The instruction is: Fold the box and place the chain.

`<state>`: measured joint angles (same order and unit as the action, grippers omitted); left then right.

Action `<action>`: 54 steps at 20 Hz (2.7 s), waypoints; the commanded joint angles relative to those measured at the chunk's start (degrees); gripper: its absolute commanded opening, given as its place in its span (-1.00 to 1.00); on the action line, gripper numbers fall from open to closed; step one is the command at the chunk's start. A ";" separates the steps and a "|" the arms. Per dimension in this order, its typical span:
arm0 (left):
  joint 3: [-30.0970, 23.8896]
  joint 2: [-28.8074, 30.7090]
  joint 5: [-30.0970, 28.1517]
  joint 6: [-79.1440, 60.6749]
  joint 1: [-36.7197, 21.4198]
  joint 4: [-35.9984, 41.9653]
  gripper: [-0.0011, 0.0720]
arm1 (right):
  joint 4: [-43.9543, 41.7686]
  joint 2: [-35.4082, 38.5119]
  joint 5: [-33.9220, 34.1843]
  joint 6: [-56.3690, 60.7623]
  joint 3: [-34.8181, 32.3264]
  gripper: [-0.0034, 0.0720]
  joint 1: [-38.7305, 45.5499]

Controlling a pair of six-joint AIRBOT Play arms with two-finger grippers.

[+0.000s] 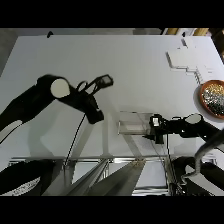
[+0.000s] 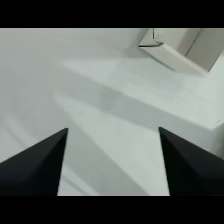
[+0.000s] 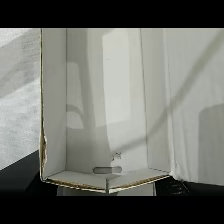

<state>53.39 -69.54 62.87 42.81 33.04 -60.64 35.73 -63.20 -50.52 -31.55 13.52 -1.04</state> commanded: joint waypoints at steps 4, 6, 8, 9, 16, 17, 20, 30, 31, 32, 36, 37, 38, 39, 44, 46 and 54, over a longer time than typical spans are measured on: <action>-19.30 -5.38 -13.16 -80.52 -4.74 35.89 0.94 | 0.02 0.04 0.00 0.00 0.04 -0.01 -0.02; -19.28 -8.55 -13.79 -83.01 -4.20 43.06 0.94 | 0.00 0.04 0.00 0.00 0.04 -0.01 -0.04; -19.26 -9.94 -15.85 -82.95 -2.69 48.43 0.94 | 0.02 0.04 0.00 0.00 0.04 -0.01 -0.02; -19.23 -10.16 -15.98 -82.77 -1.77 48.41 0.94 | 0.00 0.04 -0.02 0.00 0.04 -0.01 -0.02; -19.21 -12.22 -16.57 -76.81 3.21 48.57 0.94 | 0.02 0.04 0.00 0.00 0.04 -0.01 -0.02; -19.21 -12.22 -17.31 -76.22 3.63 48.89 0.94 | 0.02 0.04 0.00 0.00 0.04 -0.01 -0.04; -19.21 -12.26 -18.18 -74.62 3.93 49.70 0.94 | 0.02 0.04 -0.02 0.00 0.04 -0.01 -0.02; -18.25 -13.94 -19.89 -74.29 6.43 52.24 0.94 | 0.02 0.04 -0.02 0.00 0.04 -0.01 -0.04; -18.25 -14.03 -20.63 -74.29 6.73 52.19 0.94 | 0.02 0.04 0.00 0.00 0.04 -0.01 -0.04; -18.10 -14.29 -20.76 -74.31 6.91 51.93 0.94 | 0.02 0.04 0.00 0.00 0.04 -0.01 -0.02; -14.71 -16.74 -20.87 -69.48 8.09 47.65 0.94 | 0.00 0.04 0.00 0.00 0.04 -0.01 -0.04; -13.75 -17.44 -20.79 -67.80 8.13 47.52 0.94 | 0.02 0.04 0.00 0.00 0.04 -0.01 -0.04; -13.03 -17.90 -20.59 -66.73 8.13 47.56 0.94 | 0.02 0.04 -0.02 0.00 0.04 -0.01 -0.04; -12.83 -18.12 -20.41 -66.45 8.13 47.67 0.94 | 0.00 0.04 0.00 0.00 0.04 -0.01 -0.04; -12.90 -18.10 -19.32 -67.04 8.04 47.54 0.90 | 0.02 0.04 0.00 0.00 0.04 -0.01 -0.04; -13.03 -18.01 -19.06 -67.54 8.02 47.52 0.71 | 0.02 0.04 0.00 0.00 0.04 -0.01 -0.02; -13.03 -17.99 -16.31 -69.35 8.09 44.96 -0.44 | 0.02 0.04 0.00 0.00 0.04 -0.01 -0.04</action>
<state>40.36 -87.50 45.10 -25.91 41.08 -14.61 35.79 -63.20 -50.59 -31.64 13.52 -1.04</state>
